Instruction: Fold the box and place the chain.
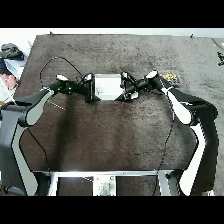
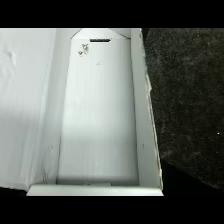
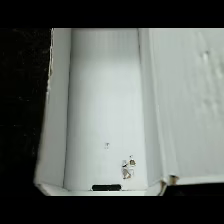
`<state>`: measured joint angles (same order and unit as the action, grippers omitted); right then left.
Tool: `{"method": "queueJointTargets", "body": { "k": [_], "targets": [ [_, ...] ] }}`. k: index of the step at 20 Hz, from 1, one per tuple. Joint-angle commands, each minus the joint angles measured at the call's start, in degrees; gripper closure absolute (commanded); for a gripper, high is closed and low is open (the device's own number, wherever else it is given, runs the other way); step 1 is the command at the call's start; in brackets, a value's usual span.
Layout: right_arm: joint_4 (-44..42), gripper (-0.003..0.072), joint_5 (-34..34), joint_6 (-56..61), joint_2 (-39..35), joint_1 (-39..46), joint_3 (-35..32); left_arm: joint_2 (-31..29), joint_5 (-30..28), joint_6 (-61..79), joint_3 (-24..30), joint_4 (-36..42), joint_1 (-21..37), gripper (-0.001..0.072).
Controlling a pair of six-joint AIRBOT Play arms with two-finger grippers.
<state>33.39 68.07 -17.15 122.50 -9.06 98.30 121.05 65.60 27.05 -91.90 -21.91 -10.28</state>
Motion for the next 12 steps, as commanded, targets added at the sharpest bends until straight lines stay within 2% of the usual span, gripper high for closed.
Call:
{"method": "queueJointTargets", "body": {
  "k": [1,8,12],
  "targets": [
    [-0.17,-0.0028,-0.24,0.52,-0.13,0.09,0.02,0.02,0.13,-0.02,-0.07,-0.09,-0.02,0.0238],
    [0.42,-0.0028,0.11,0.52,-2.10,2.14,0.02,0.02,0.17,-0.02,-0.07,-0.09,-0.02,0.0239],
    [5.60,-0.0028,0.31,3.32,-4.39,3.28,0.02,0.02,0.20,-0.02,-0.07,-0.09,-0.02,0.0238]
  ]
}}
